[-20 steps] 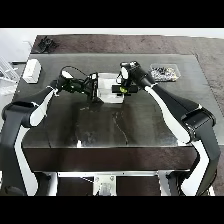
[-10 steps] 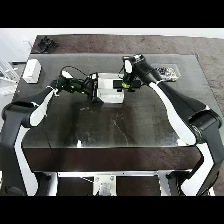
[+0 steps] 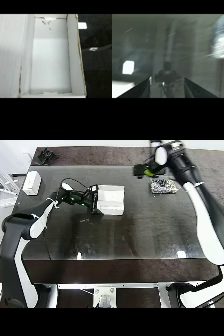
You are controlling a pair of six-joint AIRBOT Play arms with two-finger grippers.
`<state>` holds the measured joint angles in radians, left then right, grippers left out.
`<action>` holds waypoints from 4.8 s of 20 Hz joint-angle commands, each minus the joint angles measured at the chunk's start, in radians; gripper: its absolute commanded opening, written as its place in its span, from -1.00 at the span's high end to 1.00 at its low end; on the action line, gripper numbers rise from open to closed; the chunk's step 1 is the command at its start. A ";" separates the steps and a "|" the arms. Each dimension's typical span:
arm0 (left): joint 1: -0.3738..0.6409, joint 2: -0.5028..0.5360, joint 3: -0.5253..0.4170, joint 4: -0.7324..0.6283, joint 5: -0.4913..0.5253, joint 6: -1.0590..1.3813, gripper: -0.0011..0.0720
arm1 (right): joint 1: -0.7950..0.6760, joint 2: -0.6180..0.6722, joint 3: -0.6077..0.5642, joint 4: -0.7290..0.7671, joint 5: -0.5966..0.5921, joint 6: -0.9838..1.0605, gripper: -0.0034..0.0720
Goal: Fold the box and place the chain.
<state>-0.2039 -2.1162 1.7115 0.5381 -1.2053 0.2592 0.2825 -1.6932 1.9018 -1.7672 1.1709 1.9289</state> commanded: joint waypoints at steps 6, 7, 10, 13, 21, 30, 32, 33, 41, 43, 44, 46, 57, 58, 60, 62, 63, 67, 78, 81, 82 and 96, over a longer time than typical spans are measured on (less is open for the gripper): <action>0.001 0.000 0.000 0.000 0.001 0.000 -0.20 | -0.354 -0.113 -0.002 0.310 -0.108 -0.315 -0.41; 0.001 0.000 0.000 0.000 0.001 0.000 -0.20 | -0.374 -0.140 -0.001 0.346 -0.109 -0.353 -0.41; 0.001 0.000 0.000 0.000 0.001 0.000 -0.20 | -0.402 -0.209 -0.001 0.373 -0.113 -0.417 -0.41; 0.001 0.000 0.000 0.000 0.001 0.000 -0.20 | -0.402 -0.262 -0.001 0.381 -0.152 -0.449 -0.43; 0.001 0.000 0.000 0.000 0.001 0.000 -0.20 | -0.381 -0.321 0.000 0.433 -0.239 -0.509 -0.43; 0.001 0.000 0.000 0.000 0.001 0.000 -0.20 | -0.360 -0.351 0.025 0.378 -0.241 -0.534 0.89; 0.001 0.000 0.000 0.000 0.001 0.000 -0.20 | -0.358 -0.338 0.074 0.375 -0.219 -0.513 0.89; 0.001 0.000 0.000 0.000 0.000 0.000 -0.20 | -0.354 -0.325 0.100 0.371 -0.208 -0.512 0.89; 0.001 0.000 0.000 0.000 0.001 0.000 -0.20 | -0.325 -0.119 0.132 0.166 -0.079 -0.444 0.89; 0.001 0.000 0.000 0.000 0.001 0.000 -0.20 | -0.304 -0.037 0.132 0.166 -0.082 -0.445 0.89; 0.001 0.000 0.000 0.000 0.001 0.000 -0.20 | -0.290 0.010 0.132 0.166 -0.085 -0.445 0.89; 0.001 0.000 0.000 0.000 0.001 0.000 -0.20 | -0.256 0.097 0.132 0.166 -0.110 -0.448 0.89; 0.001 0.000 0.000 0.000 0.001 0.000 -0.20 | -0.066 0.338 0.132 0.166 -0.241 -0.449 0.89; 0.001 0.000 0.000 0.000 0.000 0.000 -0.20 | -0.049 0.342 0.132 0.166 -0.241 -0.449 0.89; 0.001 0.000 0.000 0.000 0.000 0.000 -0.20 | -0.013 0.348 0.132 0.166 -0.244 -0.449 0.89; 0.001 0.000 0.000 0.000 0.000 0.000 -0.20 | 0.021 0.349 0.132 0.167 -0.243 -0.449 0.89; 0.001 0.000 0.000 0.000 0.000 0.000 -0.20 | 0.040 0.349 0.132 0.169 -0.243 -0.448 0.89; 0.001 0.000 0.000 0.000 0.000 0.000 -0.20 | 0.105 0.349 0.132 0.169 -0.244 -0.449 0.89; 0.001 0.000 0.000 0.000 0.000 0.000 -0.20 | 0.145 0.329 0.107 0.259 -0.243 -0.448 0.89; 0.001 0.000 0.000 0.000 0.000 0.000 -0.20 | 0.159 0.321 0.081 0.279 -0.243 -0.448 0.89; 0.001 0.000 0.000 0.000 0.000 0.000 -0.20 | 0.166 0.320 0.076 0.286 -0.243 -0.448 0.89; 0.001 0.000 0.000 0.000 -0.002 0.000 -0.20 | 0.203 0.319 -0.013 0.334 -0.245 -0.448 0.89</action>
<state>-0.2039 -2.1159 1.7115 0.5373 -1.2060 0.2592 0.4839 -1.3739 1.9198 -1.4582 0.9268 1.4803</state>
